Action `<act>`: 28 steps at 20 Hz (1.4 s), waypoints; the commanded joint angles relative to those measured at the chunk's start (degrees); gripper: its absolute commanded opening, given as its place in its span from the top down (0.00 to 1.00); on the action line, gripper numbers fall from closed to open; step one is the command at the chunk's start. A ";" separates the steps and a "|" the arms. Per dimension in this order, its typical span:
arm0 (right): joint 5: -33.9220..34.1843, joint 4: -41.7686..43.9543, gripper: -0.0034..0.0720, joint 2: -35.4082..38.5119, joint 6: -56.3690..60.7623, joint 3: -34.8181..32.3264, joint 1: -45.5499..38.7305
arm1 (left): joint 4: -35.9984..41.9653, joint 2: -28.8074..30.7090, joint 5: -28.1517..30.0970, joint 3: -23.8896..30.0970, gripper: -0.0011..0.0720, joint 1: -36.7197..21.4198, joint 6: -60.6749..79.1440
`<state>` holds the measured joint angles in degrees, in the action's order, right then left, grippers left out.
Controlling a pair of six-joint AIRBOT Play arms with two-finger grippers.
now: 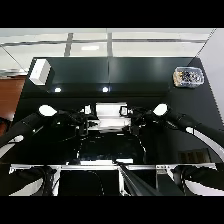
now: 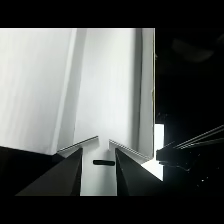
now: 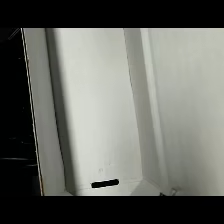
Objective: Fold the box and place the chain.
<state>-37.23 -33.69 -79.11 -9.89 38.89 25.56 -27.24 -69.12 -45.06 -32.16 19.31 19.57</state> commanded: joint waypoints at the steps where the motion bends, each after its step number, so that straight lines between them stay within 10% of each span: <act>1: -0.02 0.02 0.78 0.00 0.02 0.02 -0.04 | 1.22 -1.75 -2.08 -0.79 0.64 0.59 0.35; 8: -0.02 0.02 0.79 0.00 0.02 0.02 -0.04 | 5.14 -3.04 1.55 -0.81 0.64 3.26 1.66; 12: -0.04 0.02 0.78 0.00 0.02 0.02 -0.04 | 3.69 -3.04 1.51 -1.05 0.84 3.04 1.64; 14: -0.02 0.02 0.79 0.00 0.02 0.02 -0.04 | 3.72 -3.04 1.51 -1.05 0.50 3.04 1.14; 15: -0.02 0.02 0.79 0.00 0.02 0.02 -0.04 | 3.65 -3.04 1.51 -1.05 0.50 3.04 0.81; 16: -0.02 0.02 0.78 0.00 0.02 0.02 -0.04 | 3.65 -3.04 1.51 -1.05 0.54 3.04 0.55; 17: -0.02 0.02 0.78 0.00 0.02 0.02 -0.04 | 3.65 -3.02 1.49 -1.05 0.85 3.04 0.33; 18: -0.02 0.02 0.79 0.00 0.02 0.02 -0.04 | 3.72 -3.02 1.51 -1.05 0.81 3.04 0.33; 19: -0.02 0.02 0.78 0.00 0.02 0.02 -0.04 | 3.74 -2.99 1.49 -1.05 0.52 3.04 0.26; 20: -0.04 0.02 0.79 0.00 0.02 0.02 -0.04 | 3.58 -2.84 1.49 -1.11 0.53 2.89 -0.42; 21: -0.02 0.02 0.79 0.00 0.02 0.02 -0.04 | 2.91 -2.43 0.96 -1.46 0.85 2.36 -0.72; 22: -0.02 0.02 0.79 0.00 0.02 0.02 -0.04 | 1.29 -1.42 0.33 -1.90 0.95 1.60 -0.94; 28: -0.02 0.02 0.78 0.00 0.02 0.02 -0.04 | -8.83 12.94 -1.64 -2.27 0.95 -10.27 -24.41</act>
<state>-37.17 -33.65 -79.11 -9.85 38.89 25.56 -30.68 -62.26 -45.47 -34.26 14.26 7.81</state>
